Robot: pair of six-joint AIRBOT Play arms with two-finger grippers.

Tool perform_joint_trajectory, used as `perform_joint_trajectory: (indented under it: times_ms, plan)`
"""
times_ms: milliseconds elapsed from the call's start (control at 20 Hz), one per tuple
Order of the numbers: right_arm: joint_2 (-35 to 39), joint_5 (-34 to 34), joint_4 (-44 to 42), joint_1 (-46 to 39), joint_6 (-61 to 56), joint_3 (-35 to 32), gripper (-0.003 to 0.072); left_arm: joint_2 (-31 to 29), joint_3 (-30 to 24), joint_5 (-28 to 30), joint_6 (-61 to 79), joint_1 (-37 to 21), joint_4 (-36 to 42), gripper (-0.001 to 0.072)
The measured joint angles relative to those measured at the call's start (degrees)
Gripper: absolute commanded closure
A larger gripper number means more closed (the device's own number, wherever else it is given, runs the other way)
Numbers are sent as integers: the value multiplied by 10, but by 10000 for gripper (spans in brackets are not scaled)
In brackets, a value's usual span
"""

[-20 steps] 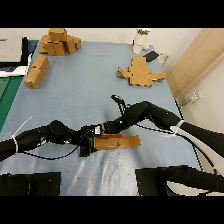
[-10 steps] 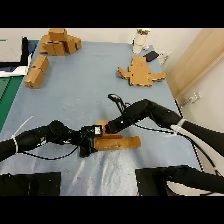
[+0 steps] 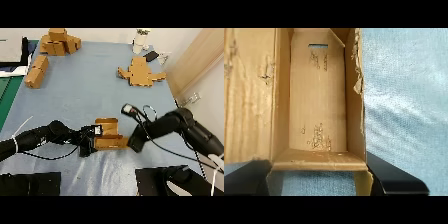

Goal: Fold the box.

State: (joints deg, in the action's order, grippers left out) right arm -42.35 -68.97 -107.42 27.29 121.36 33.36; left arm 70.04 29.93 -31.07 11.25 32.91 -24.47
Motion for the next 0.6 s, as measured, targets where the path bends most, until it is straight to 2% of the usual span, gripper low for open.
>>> perform_joint_trajectory:
  times_ms: [150,350,600]
  plan:
    - [10,61,7,0,127,-49,206,0,0,0,0,0,0,307]
    - [-21,167,-8,0,262,-68,206,0,0,0,0,0,0,307]
    - [-54,215,-44,14,354,-72,206,0,0,0,0,0,0,307]
